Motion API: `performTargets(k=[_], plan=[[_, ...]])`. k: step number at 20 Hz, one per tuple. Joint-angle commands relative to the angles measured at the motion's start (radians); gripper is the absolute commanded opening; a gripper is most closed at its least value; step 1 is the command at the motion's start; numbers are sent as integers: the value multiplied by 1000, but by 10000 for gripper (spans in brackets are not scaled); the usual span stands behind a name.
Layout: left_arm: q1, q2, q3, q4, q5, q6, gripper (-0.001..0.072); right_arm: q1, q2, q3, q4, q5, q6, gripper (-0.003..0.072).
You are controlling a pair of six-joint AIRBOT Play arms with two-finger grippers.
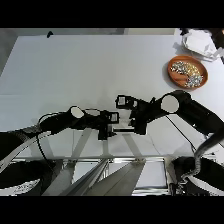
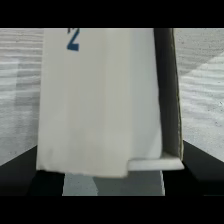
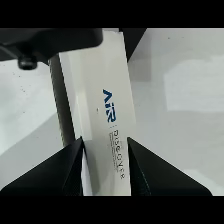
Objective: Fold the box and place the chain.
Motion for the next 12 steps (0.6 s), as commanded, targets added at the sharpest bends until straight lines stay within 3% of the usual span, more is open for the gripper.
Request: performTargets(k=[1,12], plan=[[-1,1,0,0,-3,1,272,1,4,-19,9,-26,1,269],[-1,1,0,0,-3,1,272,2,5,-108,44,-31,0,273]])
